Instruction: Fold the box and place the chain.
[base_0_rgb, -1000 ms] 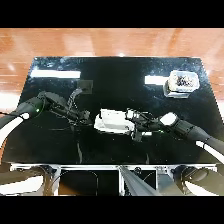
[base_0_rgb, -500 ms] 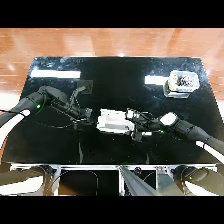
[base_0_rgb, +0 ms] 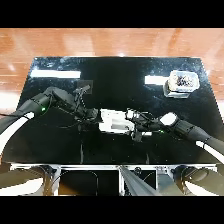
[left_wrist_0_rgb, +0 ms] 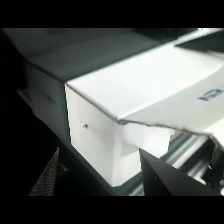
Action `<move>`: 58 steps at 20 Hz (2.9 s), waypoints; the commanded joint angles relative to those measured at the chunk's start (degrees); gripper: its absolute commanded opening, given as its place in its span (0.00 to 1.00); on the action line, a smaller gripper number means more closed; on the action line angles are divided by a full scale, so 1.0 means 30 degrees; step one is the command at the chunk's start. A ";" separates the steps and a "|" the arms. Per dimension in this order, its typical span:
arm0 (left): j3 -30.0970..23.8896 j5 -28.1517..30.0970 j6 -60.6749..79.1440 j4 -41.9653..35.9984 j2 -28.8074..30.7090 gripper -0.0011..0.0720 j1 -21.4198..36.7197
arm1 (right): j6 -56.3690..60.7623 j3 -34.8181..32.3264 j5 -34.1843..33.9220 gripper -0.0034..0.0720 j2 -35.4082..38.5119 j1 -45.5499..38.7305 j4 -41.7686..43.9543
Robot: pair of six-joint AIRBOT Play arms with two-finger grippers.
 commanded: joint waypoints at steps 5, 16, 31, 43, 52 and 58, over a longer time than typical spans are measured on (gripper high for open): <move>0.0138 -0.2514 -0.2747 0.2419 0.0532 0.85 -0.2543 | 0.0007 0.0015 -0.0007 0.77 0.0000 0.0007 0.0007; 0.1231 -0.3249 -1.0025 0.9420 0.0517 0.82 -0.5807 | 0.0022 0.0015 -0.0022 0.77 0.0000 0.0007 0.0015; 0.2849 -0.2288 -1.7252 1.4134 -0.0481 0.45 -0.8881 | 0.0022 0.0015 -0.0029 0.77 -0.0007 0.0007 0.0015; 0.2849 -0.3038 -1.7150 1.3821 -0.1552 0.45 -0.8772 | 0.0073 0.0015 -0.0073 0.77 -0.0007 0.0007 0.0015; 0.2849 -0.2965 -1.6815 1.3835 -0.1741 0.43 -0.8735 | 0.0073 0.0015 -0.0073 0.77 -0.0007 0.0007 0.0015; 0.2849 -0.2943 -1.6786 1.3690 -0.1741 0.13 -0.8779 | 0.0073 0.0015 -0.0073 0.77 -0.0007 0.0007 0.0015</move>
